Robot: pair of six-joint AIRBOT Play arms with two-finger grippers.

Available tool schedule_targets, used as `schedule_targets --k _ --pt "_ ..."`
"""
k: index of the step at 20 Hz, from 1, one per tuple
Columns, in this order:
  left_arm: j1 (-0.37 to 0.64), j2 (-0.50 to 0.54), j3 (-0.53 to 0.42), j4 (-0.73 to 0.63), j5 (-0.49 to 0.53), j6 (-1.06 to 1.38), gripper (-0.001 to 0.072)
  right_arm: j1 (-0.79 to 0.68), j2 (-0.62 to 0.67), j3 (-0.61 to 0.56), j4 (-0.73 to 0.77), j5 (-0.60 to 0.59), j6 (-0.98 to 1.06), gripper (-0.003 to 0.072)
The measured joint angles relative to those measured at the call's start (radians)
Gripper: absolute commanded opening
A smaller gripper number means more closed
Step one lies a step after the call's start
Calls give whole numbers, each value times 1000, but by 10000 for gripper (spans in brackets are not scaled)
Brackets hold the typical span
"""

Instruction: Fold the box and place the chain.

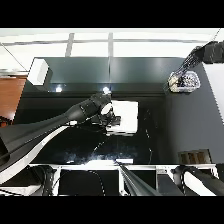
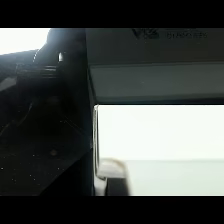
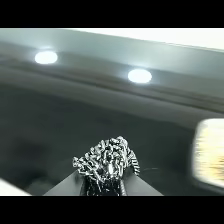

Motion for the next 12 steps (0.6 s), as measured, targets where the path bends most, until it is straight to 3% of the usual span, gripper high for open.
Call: schedule_targets --k 7,12 --pt "0 0 0 0 0 0 26 73 94 -152 311 266 -86 5" --pt "0 0 0 0 0 0 26 244 102 -279 392 219 -97 5"
